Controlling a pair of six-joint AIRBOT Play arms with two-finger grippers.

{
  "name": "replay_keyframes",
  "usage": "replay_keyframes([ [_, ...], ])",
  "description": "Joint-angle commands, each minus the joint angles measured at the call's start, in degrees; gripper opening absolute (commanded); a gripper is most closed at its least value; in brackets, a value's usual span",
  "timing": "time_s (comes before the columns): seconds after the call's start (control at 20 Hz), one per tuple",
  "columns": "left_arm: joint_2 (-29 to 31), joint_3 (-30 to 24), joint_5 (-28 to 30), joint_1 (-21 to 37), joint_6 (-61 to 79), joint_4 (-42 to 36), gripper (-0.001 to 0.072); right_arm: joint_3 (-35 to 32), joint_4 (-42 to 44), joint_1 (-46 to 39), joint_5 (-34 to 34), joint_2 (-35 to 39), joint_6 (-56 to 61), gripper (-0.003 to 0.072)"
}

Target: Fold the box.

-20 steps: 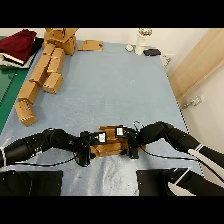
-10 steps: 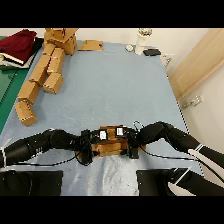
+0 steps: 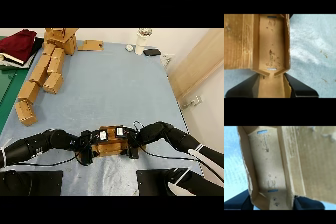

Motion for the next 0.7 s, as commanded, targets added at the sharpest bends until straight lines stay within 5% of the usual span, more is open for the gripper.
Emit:
replay_keyframes([
  [0.0,0.0,0.0,-0.5,0.0,-0.8,0.0,0.0399,0.0,0.0,0.0,0.3,0.0,0.0,0.0546],
  [0.15,-0.5,0.0,0.3,0.0,-0.8,-0.1,0.0388,0.0,0.0,0.1,0.3,0.0,0.0,0.0546],
  [0.2,-0.9,0.0,0.5,0.0,-0.8,-0.2,0.0288,0.0,0.1,0.1,0.3,0.0,0.0,0.0546],
  [0.65,-1.6,1.0,4.7,-1.8,-0.6,-0.2,0.0283,0.0,1.2,0.1,0.3,0.0,0.0,0.0546],
])
